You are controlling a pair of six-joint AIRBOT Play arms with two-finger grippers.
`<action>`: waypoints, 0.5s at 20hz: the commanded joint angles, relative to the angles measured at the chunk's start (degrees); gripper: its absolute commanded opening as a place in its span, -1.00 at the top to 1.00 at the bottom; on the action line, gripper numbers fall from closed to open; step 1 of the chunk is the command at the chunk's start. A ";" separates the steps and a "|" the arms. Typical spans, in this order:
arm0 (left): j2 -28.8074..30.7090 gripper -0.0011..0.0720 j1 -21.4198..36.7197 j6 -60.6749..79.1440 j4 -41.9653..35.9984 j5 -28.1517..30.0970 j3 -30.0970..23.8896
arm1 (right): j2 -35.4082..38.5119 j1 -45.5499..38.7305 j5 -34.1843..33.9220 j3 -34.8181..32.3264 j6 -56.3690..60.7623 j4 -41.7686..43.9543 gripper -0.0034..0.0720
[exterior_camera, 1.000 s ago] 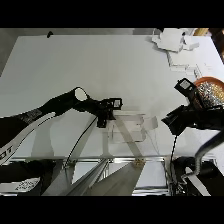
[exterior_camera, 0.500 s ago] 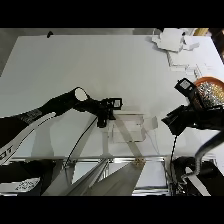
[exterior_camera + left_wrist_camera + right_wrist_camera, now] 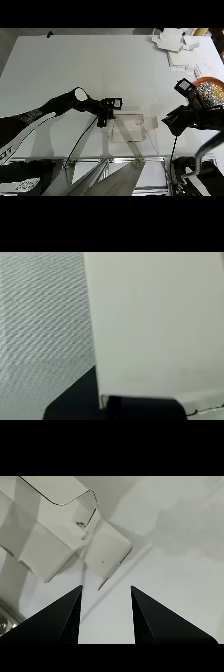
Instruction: Fold the box and place the chain.
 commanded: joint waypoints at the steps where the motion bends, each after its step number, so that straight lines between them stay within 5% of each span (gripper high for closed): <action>1: -0.02 0.94 -0.02 0.02 -0.02 0.04 0.07 | -0.04 0.07 0.04 -0.59 -6.45 1.25 0.02; 6: -0.02 0.94 -0.02 0.02 -0.02 -0.02 0.07 | -1.18 2.56 -2.43 -4.42 -22.84 10.71 0.02; 10: -0.02 0.94 -0.02 0.02 -0.02 -0.15 0.07 | -2.95 9.60 -0.72 -5.55 -26.34 6.62 0.02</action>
